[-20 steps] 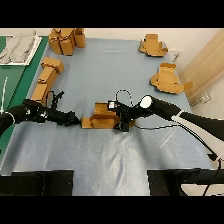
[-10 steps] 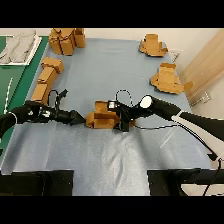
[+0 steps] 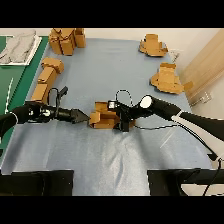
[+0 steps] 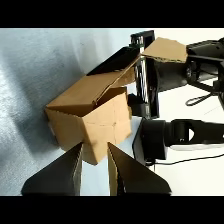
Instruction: Fold the box.
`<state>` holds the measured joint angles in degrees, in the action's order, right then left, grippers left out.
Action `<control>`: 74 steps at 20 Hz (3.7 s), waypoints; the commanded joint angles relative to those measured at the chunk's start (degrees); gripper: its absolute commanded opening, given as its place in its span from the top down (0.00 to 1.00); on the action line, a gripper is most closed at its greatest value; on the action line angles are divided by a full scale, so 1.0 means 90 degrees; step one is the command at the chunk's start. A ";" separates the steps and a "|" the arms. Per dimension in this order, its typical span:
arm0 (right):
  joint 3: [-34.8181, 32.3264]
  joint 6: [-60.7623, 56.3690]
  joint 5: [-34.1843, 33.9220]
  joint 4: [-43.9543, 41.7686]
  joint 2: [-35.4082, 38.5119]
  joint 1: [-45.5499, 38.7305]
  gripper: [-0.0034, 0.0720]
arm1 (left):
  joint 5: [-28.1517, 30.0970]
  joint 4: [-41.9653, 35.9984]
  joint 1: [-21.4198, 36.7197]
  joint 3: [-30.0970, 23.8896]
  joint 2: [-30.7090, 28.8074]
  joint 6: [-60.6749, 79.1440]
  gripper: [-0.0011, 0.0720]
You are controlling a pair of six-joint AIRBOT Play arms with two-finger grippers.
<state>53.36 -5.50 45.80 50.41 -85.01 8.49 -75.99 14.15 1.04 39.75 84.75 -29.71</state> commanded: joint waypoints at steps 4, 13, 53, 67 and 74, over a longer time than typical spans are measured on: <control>0.0000 -0.0002 0.0000 0.0000 -0.0005 0.0007 0.42 | 0.0340 -0.0046 -0.0483 0.0087 0.0005 -0.0053 0.16; 0.0000 -0.0002 0.0000 -0.0002 -0.0005 0.0007 0.42 | 0.1209 0.1443 -0.0969 0.0770 -0.0544 -0.2217 0.17; 0.0000 -0.0002 -0.0046 -0.0007 -0.0005 0.0007 0.42 | 0.2654 0.6300 -0.4000 0.1783 -0.0826 -0.9046 0.36; 0.0000 -0.0005 -0.0087 -0.0032 -0.0058 0.0007 0.42 | 0.3048 0.7427 -0.4745 0.1863 -0.0430 -1.0348 0.96; 0.0000 -0.0005 -0.0087 -0.0032 -0.0058 0.0007 0.42 | 0.3048 0.7429 -0.4760 0.1914 -0.0447 -1.0341 0.96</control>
<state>53.39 -5.58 45.12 50.22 -85.45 8.49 -49.21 81.25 -41.65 56.60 80.90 -122.80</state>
